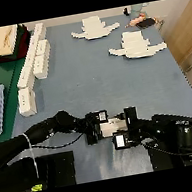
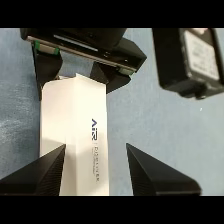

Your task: Fold the box.

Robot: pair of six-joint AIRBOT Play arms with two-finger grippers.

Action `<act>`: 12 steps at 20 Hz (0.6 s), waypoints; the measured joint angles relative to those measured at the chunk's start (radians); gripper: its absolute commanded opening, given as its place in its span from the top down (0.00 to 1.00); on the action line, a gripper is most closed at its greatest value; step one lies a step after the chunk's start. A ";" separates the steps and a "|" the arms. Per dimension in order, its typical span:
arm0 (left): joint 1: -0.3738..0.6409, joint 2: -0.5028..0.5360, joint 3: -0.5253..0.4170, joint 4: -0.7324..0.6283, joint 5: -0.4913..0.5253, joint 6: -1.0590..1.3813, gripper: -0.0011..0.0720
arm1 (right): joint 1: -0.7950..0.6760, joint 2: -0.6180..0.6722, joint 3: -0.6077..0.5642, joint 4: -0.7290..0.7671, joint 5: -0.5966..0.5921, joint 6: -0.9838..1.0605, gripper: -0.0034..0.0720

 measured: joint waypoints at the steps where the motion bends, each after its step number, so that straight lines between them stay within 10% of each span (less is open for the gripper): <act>1: 0.000 0.000 0.000 0.000 0.000 0.000 0.27 | 0.000 0.000 0.000 -0.009 0.000 0.004 0.22; 12: 0.001 0.000 0.000 0.000 0.000 0.001 0.27 | 0.000 0.001 0.016 -0.063 -0.002 0.033 0.29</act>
